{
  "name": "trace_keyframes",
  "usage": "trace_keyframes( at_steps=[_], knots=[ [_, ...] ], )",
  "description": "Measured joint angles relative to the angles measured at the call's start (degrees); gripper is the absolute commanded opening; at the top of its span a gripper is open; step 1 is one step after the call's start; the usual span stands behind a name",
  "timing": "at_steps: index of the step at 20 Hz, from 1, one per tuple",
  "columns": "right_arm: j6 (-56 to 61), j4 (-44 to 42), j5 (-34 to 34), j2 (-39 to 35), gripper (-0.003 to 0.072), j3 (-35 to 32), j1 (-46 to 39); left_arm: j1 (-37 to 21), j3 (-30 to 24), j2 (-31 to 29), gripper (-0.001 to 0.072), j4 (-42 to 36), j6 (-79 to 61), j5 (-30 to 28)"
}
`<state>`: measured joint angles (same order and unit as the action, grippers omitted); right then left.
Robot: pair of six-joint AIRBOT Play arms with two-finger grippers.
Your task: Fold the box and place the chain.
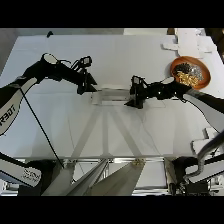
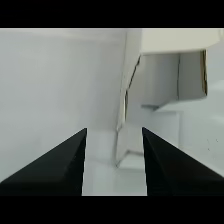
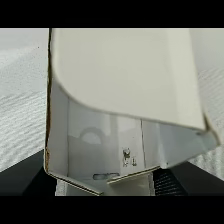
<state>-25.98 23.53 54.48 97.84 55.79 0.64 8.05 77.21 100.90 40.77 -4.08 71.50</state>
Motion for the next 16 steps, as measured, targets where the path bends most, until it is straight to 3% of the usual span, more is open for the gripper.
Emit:
trace_keyframes(
  at_steps=[8,9,10,12,16],
  knots=[
    [0.0,0.0,0.0,0.0,0.0566,0.0,0.0,-1.6,0.0,-1.5,0.0389,3.1,9.4,8.2],
    [0.0,0.0,0.0,0.0,0.0566,0.0,0.0,-1.3,0.0,-1.7,0.0357,3.2,10.6,9.4],
    [0.0,0.0,0.0,0.0,0.0566,0.0,0.0,-1.0,0.0,-1.9,0.0274,3.0,12.1,10.5],
    [0.0,0.0,0.0,0.0,0.0566,0.0,0.0,0.1,0.0,-2.1,0.0031,1.7,14.7,12.1],
    [0.0,0.0,0.0,0.0,0.0566,0.0,0.0,3.5,0.0,-2.3,0.0008,0.0,14.9,13.5]
  ],
)
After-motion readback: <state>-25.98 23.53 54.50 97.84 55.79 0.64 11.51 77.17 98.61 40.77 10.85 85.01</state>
